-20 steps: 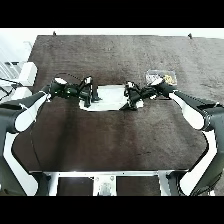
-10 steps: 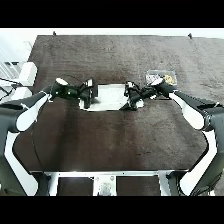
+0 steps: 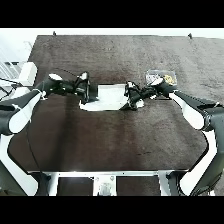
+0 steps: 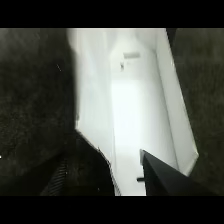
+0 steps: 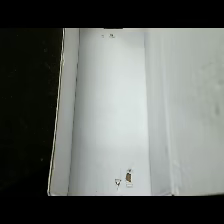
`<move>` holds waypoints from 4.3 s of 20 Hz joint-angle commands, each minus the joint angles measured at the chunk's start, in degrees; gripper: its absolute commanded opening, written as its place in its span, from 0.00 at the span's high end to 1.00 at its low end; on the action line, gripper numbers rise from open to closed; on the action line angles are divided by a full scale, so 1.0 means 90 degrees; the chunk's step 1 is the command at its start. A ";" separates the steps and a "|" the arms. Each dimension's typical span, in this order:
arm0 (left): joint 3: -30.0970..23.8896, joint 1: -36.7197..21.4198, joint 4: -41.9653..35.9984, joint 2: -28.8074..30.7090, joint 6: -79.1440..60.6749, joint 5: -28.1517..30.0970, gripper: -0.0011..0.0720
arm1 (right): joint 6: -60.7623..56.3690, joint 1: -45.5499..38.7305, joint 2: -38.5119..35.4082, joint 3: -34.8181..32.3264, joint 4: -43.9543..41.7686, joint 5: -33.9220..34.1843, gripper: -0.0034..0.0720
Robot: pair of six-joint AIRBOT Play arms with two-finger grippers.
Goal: Fold the box and place the chain.
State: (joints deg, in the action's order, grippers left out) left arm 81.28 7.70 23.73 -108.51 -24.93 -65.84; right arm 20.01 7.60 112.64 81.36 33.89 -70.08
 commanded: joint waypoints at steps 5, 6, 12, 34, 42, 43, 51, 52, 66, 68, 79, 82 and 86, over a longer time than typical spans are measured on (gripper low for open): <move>0.0051 -0.0583 0.0007 0.0675 0.0277 -0.1197 0.77 | 0.0002 0.0007 0.0002 0.0005 -0.0002 -0.0005 0.27; 0.0053 -0.0585 -0.0007 0.0753 0.0267 -0.1440 0.88 | 0.0002 0.0007 0.0002 0.0002 -0.0002 -0.0005 0.27; 0.0049 -0.0406 -0.0204 0.0903 0.0838 -0.1732 0.96 | 0.0002 0.0005 0.0002 0.0002 0.0000 -0.0005 0.27; 0.0036 0.1044 0.0112 0.0471 0.2577 0.2113 0.96 | 0.0002 0.0007 0.0002 0.0000 -0.0002 -0.0005 0.27; 0.0029 0.1044 0.0177 0.0255 0.2725 0.2132 0.96 | 0.0002 0.0007 0.0002 0.0000 -0.0002 -0.0005 0.27; 0.0029 0.1044 0.0177 0.0255 0.2725 0.2130 0.96 | 0.0002 0.0007 0.0002 0.0000 -0.0002 -0.0005 0.27; 0.0044 0.1030 0.0374 0.0279 0.2764 0.2025 0.96 | 0.0002 0.0007 0.0002 0.0000 -0.0002 -0.0005 0.27; 0.0058 0.0996 0.0376 0.0335 0.2764 0.2023 0.96 | 0.0002 0.0007 0.0002 0.0000 -0.0002 -0.0005 0.27; 0.0010 0.0527 0.2795 0.1642 0.3514 0.0002 0.01 | 0.0002 0.0007 0.0000 -0.0005 -0.0002 -0.0005 0.27; -0.0017 0.0527 0.3106 0.1642 0.3538 0.0168 0.01 | 0.0002 0.0007 0.0000 -0.0005 -0.0002 -0.0005 0.27; -0.0228 0.0527 0.3128 0.1066 0.2786 0.0461 0.01 | 0.0002 0.0007 0.0000 -0.0005 -0.0002 -0.0005 0.27; -0.0226 0.0527 0.2778 0.0899 0.2280 0.0461 0.01 | 0.0002 0.0007 0.0000 -0.0005 -0.0002 -0.0005 0.27; -0.0226 0.0527 0.2616 0.0726 0.2205 0.0542 0.01 | 0.0002 0.0007 0.0000 -0.0005 -0.0002 -0.0005 0.27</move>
State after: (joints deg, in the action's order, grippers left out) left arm 79.26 12.47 48.86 -100.84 -3.44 -61.47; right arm 20.05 7.62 112.64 81.34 33.89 -70.11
